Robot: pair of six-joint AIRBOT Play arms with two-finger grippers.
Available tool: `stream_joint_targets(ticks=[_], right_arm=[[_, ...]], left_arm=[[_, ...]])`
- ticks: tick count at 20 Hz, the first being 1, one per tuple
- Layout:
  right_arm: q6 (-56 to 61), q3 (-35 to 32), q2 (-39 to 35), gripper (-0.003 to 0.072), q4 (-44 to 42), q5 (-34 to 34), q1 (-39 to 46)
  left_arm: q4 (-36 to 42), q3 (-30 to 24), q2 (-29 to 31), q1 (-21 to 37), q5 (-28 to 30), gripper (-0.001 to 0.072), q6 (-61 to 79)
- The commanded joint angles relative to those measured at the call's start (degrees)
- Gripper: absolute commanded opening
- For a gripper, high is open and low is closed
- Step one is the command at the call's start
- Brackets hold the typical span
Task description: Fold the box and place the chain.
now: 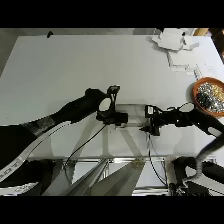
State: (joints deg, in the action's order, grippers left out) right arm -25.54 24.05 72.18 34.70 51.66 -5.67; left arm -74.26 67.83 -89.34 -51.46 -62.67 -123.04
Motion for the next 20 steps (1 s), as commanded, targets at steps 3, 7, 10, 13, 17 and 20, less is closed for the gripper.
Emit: stream_joint_targets(ticks=[3, 7, 10, 13, 17, 20], right_arm=[[0.0, 0.0, 0.0, 0.0401, 0.0, 0.0, 0.0], [0.0, 0.0, 0.0, 0.0401, 0.0, 0.0, 0.0], [0.0, 0.0, 0.0, 0.0401, 0.0, 0.0, 0.0], [0.0, 0.0, 0.0, 0.0401, 0.0, 0.0, 0.0], [0.0, 0.0, 0.0, 0.0401, 0.0, 0.0, 0.0], [0.0, 0.0, 0.0, 0.0401, 0.0, 0.0, 0.0]], left_arm=[[-6.9, 6.2, -5.2, -2.3, -5.2, 0.0292, -11.2], [-7.7, 6.2, -6.6, -2.4, -5.2, 0.0291, -15.2], [-7.6, 6.2, -7.1, -2.6, -5.2, 0.0264, -15.2], [-7.3, 6.2, -7.4, -2.7, -5.2, 0.0187, -15.3], [-7.2, 6.2, -8.0, -3.0, -5.0, 0.0, -17.5], [-6.8, 6.2, -8.6, -3.2, -5.0, 0.0, -17.6]])
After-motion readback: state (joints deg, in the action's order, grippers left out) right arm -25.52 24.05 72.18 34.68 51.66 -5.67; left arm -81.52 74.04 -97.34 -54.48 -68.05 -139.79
